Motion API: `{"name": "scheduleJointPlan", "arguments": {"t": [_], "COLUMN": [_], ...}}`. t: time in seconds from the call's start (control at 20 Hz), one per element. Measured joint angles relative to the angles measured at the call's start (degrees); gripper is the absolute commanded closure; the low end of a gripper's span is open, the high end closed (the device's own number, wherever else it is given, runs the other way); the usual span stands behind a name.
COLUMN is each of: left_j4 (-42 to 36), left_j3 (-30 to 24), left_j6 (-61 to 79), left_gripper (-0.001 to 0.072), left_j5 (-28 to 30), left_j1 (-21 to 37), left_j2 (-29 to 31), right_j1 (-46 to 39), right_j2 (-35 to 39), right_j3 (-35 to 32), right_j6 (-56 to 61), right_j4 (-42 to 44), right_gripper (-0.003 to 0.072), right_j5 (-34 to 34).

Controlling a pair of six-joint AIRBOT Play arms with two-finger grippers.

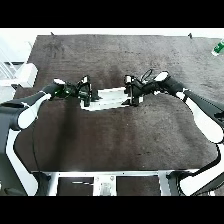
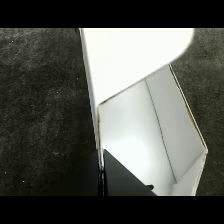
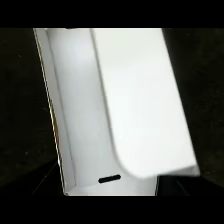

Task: Fold the box and place the chain.

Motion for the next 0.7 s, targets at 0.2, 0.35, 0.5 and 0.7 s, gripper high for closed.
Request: {"name": "scheduleJointPlan", "arguments": {"t": [0.2,0.35,0.5,0.7], "left_j4": [-0.02,-0.04,-0.07,-0.07], "left_j3": [0.0,0.0,0.0,0.0], "left_j6": [0.0,0.0,0.0,0.0], "left_gripper": [0.0689,0.0688,0.0688,0.0688], "left_j5": [0.0,0.04,0.11,0.15], "left_j1": [-0.02,-0.02,-0.04,-0.04], "left_j2": [0.0,0.0,0.0,0.0], "right_j1": [0.55,0.22,-0.31,-0.81], "right_j2": [-1.4,-2.99,-4.15,-5.25], "right_j3": [0.0,0.02,0.02,0.04], "right_j6": [0.13,-0.07,-0.92,-4.63], "right_j4": [1.31,1.81,1.81,2.43], "right_gripper": [-0.0008,-0.0008,-0.0008,-0.0009], "right_j5": [0.87,1.14,1.25,1.31]}}
